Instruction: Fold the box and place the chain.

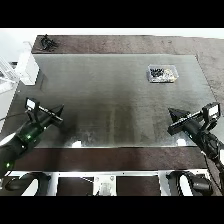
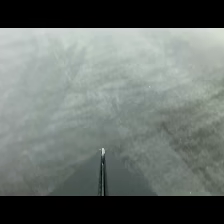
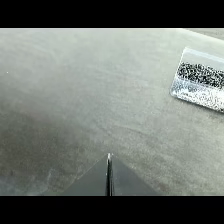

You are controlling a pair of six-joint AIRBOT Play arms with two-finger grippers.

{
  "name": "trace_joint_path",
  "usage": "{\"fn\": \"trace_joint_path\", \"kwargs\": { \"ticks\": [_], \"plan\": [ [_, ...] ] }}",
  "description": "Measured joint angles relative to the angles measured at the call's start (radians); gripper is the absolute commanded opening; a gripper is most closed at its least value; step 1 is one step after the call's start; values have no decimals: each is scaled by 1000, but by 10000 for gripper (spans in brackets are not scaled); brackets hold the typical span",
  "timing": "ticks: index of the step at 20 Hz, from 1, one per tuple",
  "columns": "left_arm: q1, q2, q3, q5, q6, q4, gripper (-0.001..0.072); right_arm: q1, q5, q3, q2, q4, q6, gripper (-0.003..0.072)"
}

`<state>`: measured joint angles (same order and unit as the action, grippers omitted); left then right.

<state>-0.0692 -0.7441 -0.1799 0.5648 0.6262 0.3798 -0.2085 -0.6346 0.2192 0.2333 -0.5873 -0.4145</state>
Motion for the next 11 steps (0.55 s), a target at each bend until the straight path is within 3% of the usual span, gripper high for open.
{"fn": "trace_joint_path", "kwargs": {
  "ticks": [11],
  "plan": [
    [1, 7, 51, -22, 80, 89, 20, 0, -8, -17, -17, -4, -4, 2]
  ]
}}
